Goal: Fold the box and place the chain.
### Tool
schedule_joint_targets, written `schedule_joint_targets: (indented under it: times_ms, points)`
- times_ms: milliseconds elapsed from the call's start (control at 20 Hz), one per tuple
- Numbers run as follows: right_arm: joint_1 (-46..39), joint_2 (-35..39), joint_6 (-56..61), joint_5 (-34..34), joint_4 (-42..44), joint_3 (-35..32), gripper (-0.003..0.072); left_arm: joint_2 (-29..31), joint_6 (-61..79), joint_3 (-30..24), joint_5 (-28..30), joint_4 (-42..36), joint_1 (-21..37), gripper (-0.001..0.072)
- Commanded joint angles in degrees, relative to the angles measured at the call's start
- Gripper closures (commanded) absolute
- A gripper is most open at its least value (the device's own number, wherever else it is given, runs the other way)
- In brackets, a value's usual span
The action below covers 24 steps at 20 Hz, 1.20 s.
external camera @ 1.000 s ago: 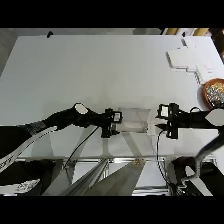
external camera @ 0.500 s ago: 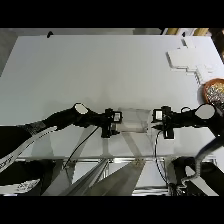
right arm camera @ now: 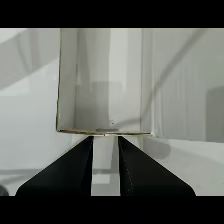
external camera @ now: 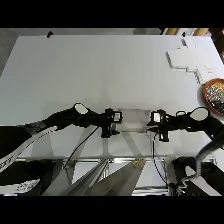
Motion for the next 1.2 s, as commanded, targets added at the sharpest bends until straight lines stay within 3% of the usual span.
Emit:
schedule_joint_targets:
  times_ms: [0,300,350,450,750,900,1000,1150]
  points:
    - [0.1,-1.7,-1.2,-1.4,4.9,-0.2,0.0534,0.0,0.0,0.0,0.0,0.0,0.0,0.0457]
    - [4.9,-5.3,-2.6,-3.5,7.3,-0.2,0.0529,0.0,0.0,0.0,0.0,0.0,0.0,0.0457]
    - [5.9,-6.1,-2.4,-4.2,7.4,-0.2,0.0506,0.0,0.0,0.0,0.0,0.0,0.0,0.0457]
    - [6.1,-6.2,-1.8,-4.2,7.4,-0.2,0.0335,0.0,0.0,0.0,0.0,0.0,0.0,0.0457]
    - [5.3,-2.7,8.6,-3.8,4.0,-0.2,0.0330,0.0,0.0,0.0,0.0,0.0,0.0,0.0457]
    - [0.9,5.9,15.7,-1.3,3.3,-0.2,0.0378,0.0,0.0,0.0,0.0,0.0,0.0,0.0457]
    - [-2.5,10.6,26.9,0.2,3.2,-0.2,0.0536,0.0,0.0,0.0,0.0,0.0,0.0,0.0457]
    - [-6.4,13.2,40.6,-0.1,3.1,-0.2,0.0596,0.0,0.0,0.0,0.0,0.0,0.0,0.0457]
